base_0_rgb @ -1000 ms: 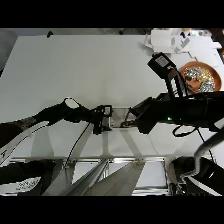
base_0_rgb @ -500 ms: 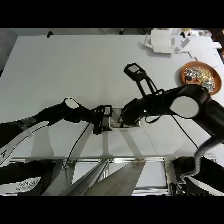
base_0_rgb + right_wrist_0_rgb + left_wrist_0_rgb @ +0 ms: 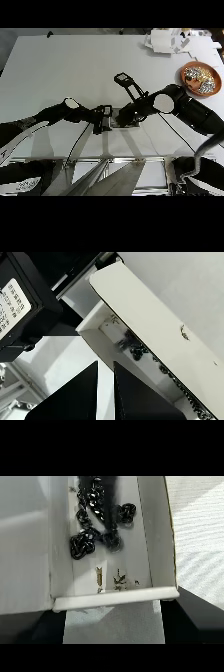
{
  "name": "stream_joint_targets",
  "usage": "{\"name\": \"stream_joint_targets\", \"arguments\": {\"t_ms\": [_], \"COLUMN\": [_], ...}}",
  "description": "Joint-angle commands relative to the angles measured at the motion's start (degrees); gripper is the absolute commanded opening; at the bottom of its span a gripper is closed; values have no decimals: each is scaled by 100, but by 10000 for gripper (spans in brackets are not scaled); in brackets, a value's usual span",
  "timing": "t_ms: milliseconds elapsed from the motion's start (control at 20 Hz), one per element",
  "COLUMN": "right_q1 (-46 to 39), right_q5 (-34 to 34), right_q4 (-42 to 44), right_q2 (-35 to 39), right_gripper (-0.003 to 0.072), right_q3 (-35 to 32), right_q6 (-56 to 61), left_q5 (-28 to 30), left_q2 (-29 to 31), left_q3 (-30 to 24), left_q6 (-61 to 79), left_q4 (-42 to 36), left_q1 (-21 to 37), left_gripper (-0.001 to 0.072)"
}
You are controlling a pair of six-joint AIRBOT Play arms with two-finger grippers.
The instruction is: Fold the box and place the chain.
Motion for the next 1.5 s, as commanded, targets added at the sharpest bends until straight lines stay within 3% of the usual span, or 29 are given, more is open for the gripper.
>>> {"name": "stream_joint_targets", "arguments": {"t_ms": [0, 150, 350, 550, 750, 800, 900, 1000, 1300, 1450], "right_q1": [7, 2, -166, -1145, -2483, -2752, -3193, -3451, -3508, -3508], "right_q5": [92, 249, 1115, 1290, 1108, 981, 745, 629, 227, 155], "right_q4": [-4, -94, -1102, -1827, -1862, -1849, -1845, -1845, -1423, -1333], "right_q2": [-26, 2, 155, 391, 181, 129, -24, -299, -1279, -1539], "right_gripper": [121, 121, 120, 120, 124, 169, 367, 395, 383, 316], "right_q3": [-2, 96, 688, 748, 695, 651, 529, 426, 190, 190], "right_q6": [-11, -11, 0, -2, -4, -7, -4, -9, -11, -9], "left_q5": [0, 0, 0, 0, 2, 0, 2, 0, 0, 0], "left_q2": [4, 4, 4, 4, 4, 4, 4, 4, 4, 4], "left_q3": [0, 0, 0, 0, 0, 0, 0, 0, 0, 0], "left_q6": [0, 0, 0, 0, 0, 0, 0, 0, 0, 0], "left_q4": [0, 0, 0, 0, 2, 0, 0, 0, 0, 0], "left_q1": [2, 2, 2, 2, 2, 2, 2, 2, 2, 2], "left_gripper": [205, 205, 205, 205, 205, 206, 205, 205, 206, 205]}}
